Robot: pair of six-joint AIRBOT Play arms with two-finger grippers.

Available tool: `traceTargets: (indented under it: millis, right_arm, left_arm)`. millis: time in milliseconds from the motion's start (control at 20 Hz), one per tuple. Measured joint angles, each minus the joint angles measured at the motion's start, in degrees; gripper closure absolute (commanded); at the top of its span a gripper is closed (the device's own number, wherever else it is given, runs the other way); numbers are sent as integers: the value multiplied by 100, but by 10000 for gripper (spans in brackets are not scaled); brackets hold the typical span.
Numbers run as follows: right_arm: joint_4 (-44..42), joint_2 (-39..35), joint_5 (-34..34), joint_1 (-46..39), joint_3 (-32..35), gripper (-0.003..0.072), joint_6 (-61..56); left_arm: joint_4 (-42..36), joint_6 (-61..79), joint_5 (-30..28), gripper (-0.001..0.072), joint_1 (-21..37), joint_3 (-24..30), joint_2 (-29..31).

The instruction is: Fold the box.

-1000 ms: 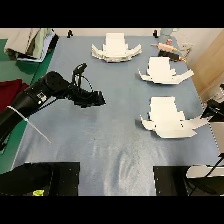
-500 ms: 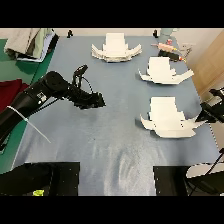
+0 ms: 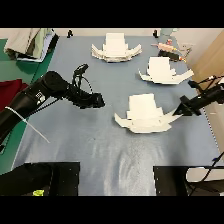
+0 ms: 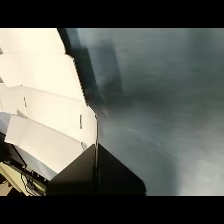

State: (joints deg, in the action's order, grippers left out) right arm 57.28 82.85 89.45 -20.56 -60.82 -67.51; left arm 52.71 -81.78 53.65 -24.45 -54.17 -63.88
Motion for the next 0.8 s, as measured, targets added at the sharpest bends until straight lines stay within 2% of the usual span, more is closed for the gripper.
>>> traceTargets:
  millis: [250, 400, 500, 550, 800]
  right_arm:
    - [-590, -1335, -1429, 1561, 1738, 685, -420]
    - [-839, -1969, -2321, 2424, 2509, 685, -612]
    - [-931, -2304, -2907, 2918, 2796, 685, -669]
    - [-938, -2433, -3147, 3110, 2876, 685, -704]
    - [-813, -2896, -4059, 3910, 3069, 685, -756]
  left_arm:
    - [450, 225, 662, 170, 15, 0, 398]
    - [831, 260, 920, 170, 20, 7, 608]
    - [874, 264, 1025, 186, 20, 7, 675]
    - [874, 254, 1067, 249, 20, 7, 688]
    - [1215, 278, 1152, 218, 433, 7, 490]
